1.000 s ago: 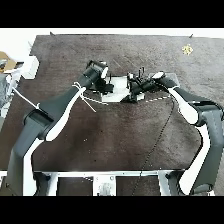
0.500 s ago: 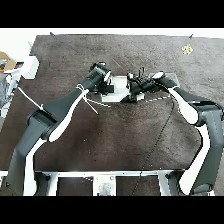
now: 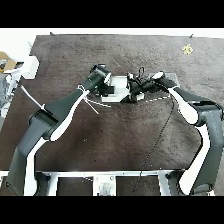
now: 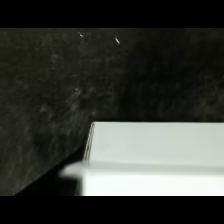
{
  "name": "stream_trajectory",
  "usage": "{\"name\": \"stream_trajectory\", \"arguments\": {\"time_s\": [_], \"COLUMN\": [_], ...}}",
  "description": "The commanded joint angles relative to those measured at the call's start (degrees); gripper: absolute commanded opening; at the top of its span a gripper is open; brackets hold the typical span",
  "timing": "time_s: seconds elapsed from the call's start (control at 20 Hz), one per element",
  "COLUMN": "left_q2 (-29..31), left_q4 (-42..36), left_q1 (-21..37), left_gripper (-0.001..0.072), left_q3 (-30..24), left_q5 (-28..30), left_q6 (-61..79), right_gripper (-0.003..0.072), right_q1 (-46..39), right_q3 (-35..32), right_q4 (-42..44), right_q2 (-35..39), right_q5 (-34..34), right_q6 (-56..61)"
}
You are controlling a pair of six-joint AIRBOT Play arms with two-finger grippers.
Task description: Fold the box and place the chain.
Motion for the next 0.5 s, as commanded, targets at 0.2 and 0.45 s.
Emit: {"name": "stream_trajectory", "arguments": {"time_s": [0.2, 0.45], "left_q2": [-0.2, -0.2], "left_q4": [-1.3, -1.1], "left_q1": [0.1, 0.1], "left_gripper": [0.0011, 0.0012], "left_q3": [0.1, 0.1], "left_q5": [-1.0, -0.8], "left_q6": [-0.6, -0.5], "right_gripper": [0.0386, 0.0386], "right_q1": [0.0, 0.0], "right_q3": [0.0, 0.0], "right_q4": [0.0, 0.0], "right_q2": [0.0, 0.0], "right_q5": [0.0, 0.0], "right_q6": [0.2, 0.2]}}
